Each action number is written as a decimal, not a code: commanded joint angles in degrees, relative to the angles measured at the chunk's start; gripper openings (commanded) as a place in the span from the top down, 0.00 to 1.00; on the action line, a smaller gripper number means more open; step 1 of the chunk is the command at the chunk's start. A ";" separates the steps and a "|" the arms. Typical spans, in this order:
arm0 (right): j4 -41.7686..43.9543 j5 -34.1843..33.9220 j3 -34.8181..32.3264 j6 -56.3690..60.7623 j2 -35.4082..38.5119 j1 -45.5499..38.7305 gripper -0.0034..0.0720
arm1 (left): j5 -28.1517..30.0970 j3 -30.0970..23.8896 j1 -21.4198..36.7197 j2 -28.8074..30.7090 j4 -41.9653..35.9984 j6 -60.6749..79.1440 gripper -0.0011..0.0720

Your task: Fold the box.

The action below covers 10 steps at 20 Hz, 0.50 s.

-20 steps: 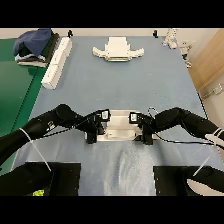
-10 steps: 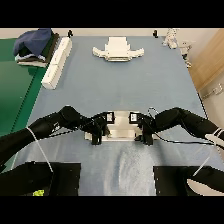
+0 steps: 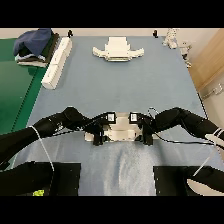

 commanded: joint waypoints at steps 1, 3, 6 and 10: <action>0.04 0.02 -0.02 0.04 -0.02 0.04 0.26 | 0.15 0.02 -0.02 -0.02 3.32 -3.69 0.22; 0.04 0.02 -0.02 0.07 -0.02 0.04 0.26 | -0.74 0.37 -0.02 0.94 8.85 -8.09 0.93; 0.04 0.02 -0.02 0.07 -0.02 0.04 0.26 | -2.73 1.81 -0.02 4.98 17.66 -20.68 0.97; 0.04 0.02 -0.02 0.04 -0.02 0.04 0.26 | -7.87 3.45 0.04 14.69 31.12 -46.23 0.97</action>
